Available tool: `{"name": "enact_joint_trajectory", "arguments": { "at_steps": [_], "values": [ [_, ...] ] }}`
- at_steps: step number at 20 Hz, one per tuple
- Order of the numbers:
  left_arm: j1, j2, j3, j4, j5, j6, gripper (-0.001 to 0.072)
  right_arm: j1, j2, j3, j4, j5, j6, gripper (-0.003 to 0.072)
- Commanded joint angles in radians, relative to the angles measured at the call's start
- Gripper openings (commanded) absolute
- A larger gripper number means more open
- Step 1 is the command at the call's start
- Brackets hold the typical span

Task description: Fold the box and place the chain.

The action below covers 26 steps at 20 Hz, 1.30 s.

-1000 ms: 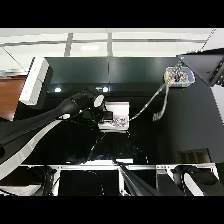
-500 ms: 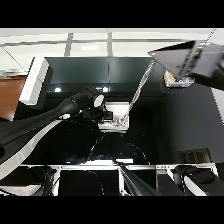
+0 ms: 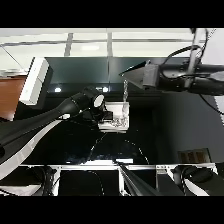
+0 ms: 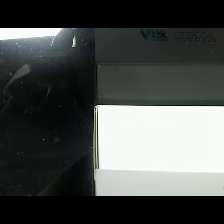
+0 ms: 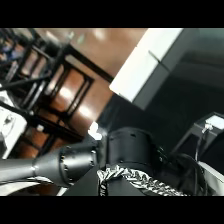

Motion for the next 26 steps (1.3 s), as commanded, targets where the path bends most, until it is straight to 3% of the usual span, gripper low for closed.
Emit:
{"name": "enact_joint_trajectory", "arguments": {
  "at_steps": [1, 5, 7, 12, 17, 19, 22, 26],
  "values": [
    [0.0, 0.0, 0.001, 0.001, 0.0, 0.0, 0.0031, 0.016, -0.036, 0.0, -0.045, 0.0, 0.004, 0.0016],
    [0.0, 0.0, 0.001, 0.001, 0.0, 0.0, 0.0031, 0.016, -0.046, -0.005, -0.147, 0.027, 0.053, 0.0016],
    [0.0, 0.0, 0.001, 0.001, 0.001, 0.0, 0.0031, 0.023, -0.046, -0.061, -0.154, 0.024, 0.068, 0.0016],
    [0.0, 0.0, 0.001, 0.001, 0.007, 0.0, 0.0031, 0.078, -0.087, -0.261, -0.189, -0.14, 0.116, 0.0017],
    [0.0, 0.0, 0.001, 0.001, 0.005, 0.0, 0.0031, 0.108, -0.163, -0.273, -0.198, -0.156, 0.115, 0.0029],
    [0.0, 0.0, 0.001, 0.001, 0.006, 0.0, 0.0031, 0.093, -0.163, -0.272, -0.195, -0.161, 0.115, 0.0293],
    [0.0, 0.0, 0.001, 0.0, 0.006, 0.0, 0.0031, 0.056, -0.161, -0.267, -0.203, -0.085, 0.103, 0.0295],
    [0.0, 0.0, 0.001, -0.023, 0.02, 0.0, 0.0031, -0.059, -0.119, -0.256, -0.33, -0.037, 0.1, 0.0293]
  ]
}}
